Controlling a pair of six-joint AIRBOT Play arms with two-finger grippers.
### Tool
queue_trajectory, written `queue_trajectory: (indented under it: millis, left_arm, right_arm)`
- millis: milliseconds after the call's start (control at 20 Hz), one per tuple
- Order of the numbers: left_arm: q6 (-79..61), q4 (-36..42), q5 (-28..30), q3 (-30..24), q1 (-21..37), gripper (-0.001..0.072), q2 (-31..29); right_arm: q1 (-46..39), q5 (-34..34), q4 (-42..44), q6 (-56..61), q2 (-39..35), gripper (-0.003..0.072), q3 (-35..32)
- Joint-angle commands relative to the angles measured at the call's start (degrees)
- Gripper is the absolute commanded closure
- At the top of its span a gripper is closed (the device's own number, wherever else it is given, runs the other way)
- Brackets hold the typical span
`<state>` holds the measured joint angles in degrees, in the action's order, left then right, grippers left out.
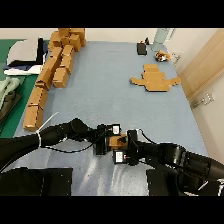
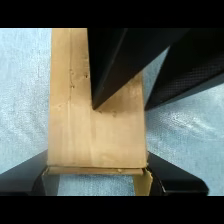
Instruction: Fold the box.
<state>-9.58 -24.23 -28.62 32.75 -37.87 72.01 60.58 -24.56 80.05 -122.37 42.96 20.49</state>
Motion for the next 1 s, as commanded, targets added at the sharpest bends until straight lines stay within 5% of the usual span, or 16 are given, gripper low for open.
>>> queue_trajectory:
  millis: [0,200,250,600,650,750,950]
  left_arm:
    - [0.0,0.0,0.0,0.0,0.0,0.0105,0.0]
    - [0.0,0.0,0.0,0.0,0.0,0.0105,0.0]
    - [0.0,0.0,0.0,0.0,0.0,0.0105,0.0]
    - [0.0,0.0,0.0,0.0,0.0,0.0105,0.0]
    - [0.0,0.0,0.0,0.0,0.0,0.0105,0.0]
    - [0.0,0.0,0.0,0.0,0.0,0.0105,0.0]
    - [0.0,0.0,0.0,0.0,0.0,0.0105,0.0]
  right_arm:
    - [0.3,-0.1,-0.5,0.0,0.1,0.0321,0.0]
    - [0.6,-0.2,-0.8,0.0,0.1,0.0339,0.0]
    - [0.6,-0.3,-0.8,0.0,0.1,0.0404,0.0]
    - [0.6,-0.3,-0.8,0.0,0.1,0.0403,0.0]
    - [0.6,-0.3,-0.8,0.0,0.0,0.0389,0.0]
    - [0.6,-0.2,-0.7,0.0,0.0,0.0166,0.0]
    - [0.5,0.1,-0.8,0.0,-0.5,0.0166,0.0]
